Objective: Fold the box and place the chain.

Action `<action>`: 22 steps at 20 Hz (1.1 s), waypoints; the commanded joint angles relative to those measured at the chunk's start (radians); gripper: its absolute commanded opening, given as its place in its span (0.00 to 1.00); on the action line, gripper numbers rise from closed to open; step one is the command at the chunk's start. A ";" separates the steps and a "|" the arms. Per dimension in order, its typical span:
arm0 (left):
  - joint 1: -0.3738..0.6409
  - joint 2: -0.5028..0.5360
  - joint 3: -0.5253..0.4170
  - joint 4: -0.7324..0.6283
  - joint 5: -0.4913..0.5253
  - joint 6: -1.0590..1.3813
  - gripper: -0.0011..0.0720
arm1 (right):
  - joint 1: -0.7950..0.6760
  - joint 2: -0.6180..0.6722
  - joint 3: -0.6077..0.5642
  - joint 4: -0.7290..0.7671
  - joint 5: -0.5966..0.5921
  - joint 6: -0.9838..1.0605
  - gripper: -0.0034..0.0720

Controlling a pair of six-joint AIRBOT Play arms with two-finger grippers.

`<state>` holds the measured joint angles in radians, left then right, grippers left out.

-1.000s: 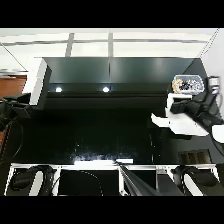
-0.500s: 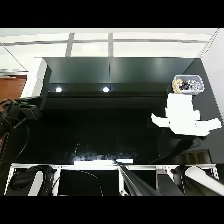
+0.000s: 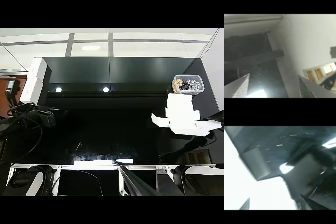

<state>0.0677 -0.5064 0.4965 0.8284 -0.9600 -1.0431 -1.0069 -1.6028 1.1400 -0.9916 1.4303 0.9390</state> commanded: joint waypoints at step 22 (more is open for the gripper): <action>-0.129 -0.076 -0.013 -0.061 0.018 -0.082 0.99 | 0.604 0.184 -0.448 0.585 -0.074 -0.336 0.06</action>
<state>-0.0250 -0.5480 0.4934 0.7792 -0.9459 -1.0637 -0.5674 -1.5063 0.8276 -0.5953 1.5089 0.7078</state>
